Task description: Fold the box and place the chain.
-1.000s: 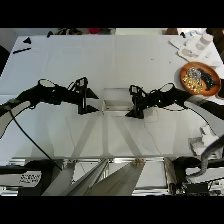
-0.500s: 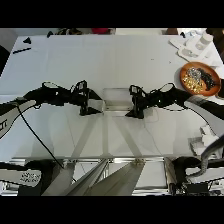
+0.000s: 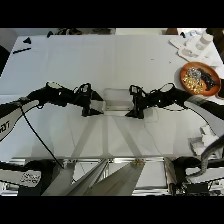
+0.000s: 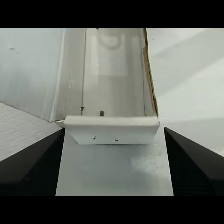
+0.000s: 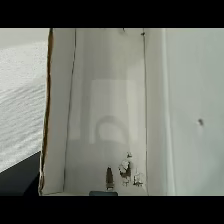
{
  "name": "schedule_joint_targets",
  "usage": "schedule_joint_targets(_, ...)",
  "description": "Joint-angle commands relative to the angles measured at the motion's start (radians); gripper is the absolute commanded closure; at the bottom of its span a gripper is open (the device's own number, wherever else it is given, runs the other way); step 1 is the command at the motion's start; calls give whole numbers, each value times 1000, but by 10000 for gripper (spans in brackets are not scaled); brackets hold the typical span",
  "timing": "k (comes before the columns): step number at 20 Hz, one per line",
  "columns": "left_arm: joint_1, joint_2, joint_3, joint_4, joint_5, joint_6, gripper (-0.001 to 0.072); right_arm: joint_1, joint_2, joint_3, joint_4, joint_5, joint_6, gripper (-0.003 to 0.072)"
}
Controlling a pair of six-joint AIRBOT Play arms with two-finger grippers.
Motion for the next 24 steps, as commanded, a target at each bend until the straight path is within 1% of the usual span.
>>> schedule_joint_targets(1, -27, 0, 3, -5, 40, -16, 13, 1, 0, 0, 0, 0, 0, 132)
schedule_joint_targets(4, -35, 0, 5, -8, 47, -23, 13, 1, 0, 0, 0, 0, 0, 132)
schedule_joint_targets(6, -21, 0, 5, 13, 38, -92, 13, 1, 0, 0, 0, 0, 0, 132)
schedule_joint_targets(9, 3, 0, 5, 43, 2, -106, 14, 1, 0, 0, 0, 0, 0, 132)
schedule_joint_targets(10, 5, 1, 5, 37, 4, -106, 13, 1, 0, 0, 0, 0, 0, 132)
schedule_joint_targets(12, 11, 2, 5, 7, 42, -105, 12, 1, 0, 0, 0, 0, 0, 132)
schedule_joint_targets(13, 10, 2, 5, -3, 61, -98, 11, 1, 0, 0, 0, 0, 0, 132)
schedule_joint_targets(17, -5, 0, 5, -8, 64, -64, 9, 1, 0, 0, 0, 0, 0, 132)
schedule_joint_targets(24, -33, 0, 5, -10, 44, -27, 10, 1, 0, 0, 0, 0, 0, 132)
